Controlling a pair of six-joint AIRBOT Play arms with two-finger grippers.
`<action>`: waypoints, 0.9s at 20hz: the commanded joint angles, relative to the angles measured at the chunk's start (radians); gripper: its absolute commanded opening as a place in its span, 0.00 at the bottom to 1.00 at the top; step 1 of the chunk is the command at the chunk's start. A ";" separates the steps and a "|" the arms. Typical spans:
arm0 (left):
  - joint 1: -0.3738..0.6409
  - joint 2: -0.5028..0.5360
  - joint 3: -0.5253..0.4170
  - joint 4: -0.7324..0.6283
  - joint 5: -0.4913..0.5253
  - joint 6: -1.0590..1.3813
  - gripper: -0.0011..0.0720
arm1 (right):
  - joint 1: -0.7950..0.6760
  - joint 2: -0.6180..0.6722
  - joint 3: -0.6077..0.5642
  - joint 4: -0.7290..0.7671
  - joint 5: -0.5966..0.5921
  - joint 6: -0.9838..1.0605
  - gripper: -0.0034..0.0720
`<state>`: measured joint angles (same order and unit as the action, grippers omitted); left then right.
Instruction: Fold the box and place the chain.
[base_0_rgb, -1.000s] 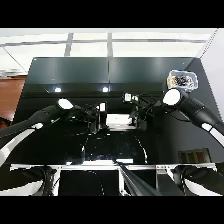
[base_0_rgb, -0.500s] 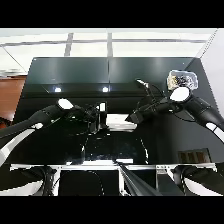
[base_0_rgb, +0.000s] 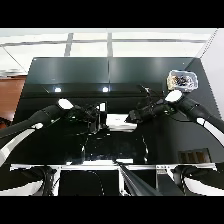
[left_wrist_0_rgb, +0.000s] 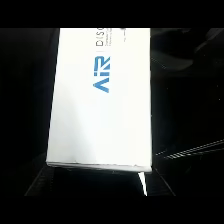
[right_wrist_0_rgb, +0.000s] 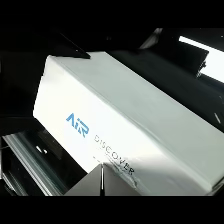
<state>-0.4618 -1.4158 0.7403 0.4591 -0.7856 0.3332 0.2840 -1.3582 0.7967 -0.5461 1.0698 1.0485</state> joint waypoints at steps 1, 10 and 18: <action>0.000 -0.001 0.001 0.000 0.000 0.000 0.68 | -0.001 -0.012 -0.002 -0.049 -0.017 0.018 0.07; 0.000 -0.001 0.001 0.000 0.000 0.000 0.68 | 0.003 -0.010 -0.001 -0.050 -0.045 0.015 0.07; 0.002 0.016 0.012 0.043 -0.012 -0.041 0.88 | -0.244 0.243 0.073 -0.123 0.124 -0.034 0.07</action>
<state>-0.4614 -1.4117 0.7444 0.4721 -0.7914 0.3294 0.1474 -1.2213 0.8536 -0.6296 1.1496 1.0225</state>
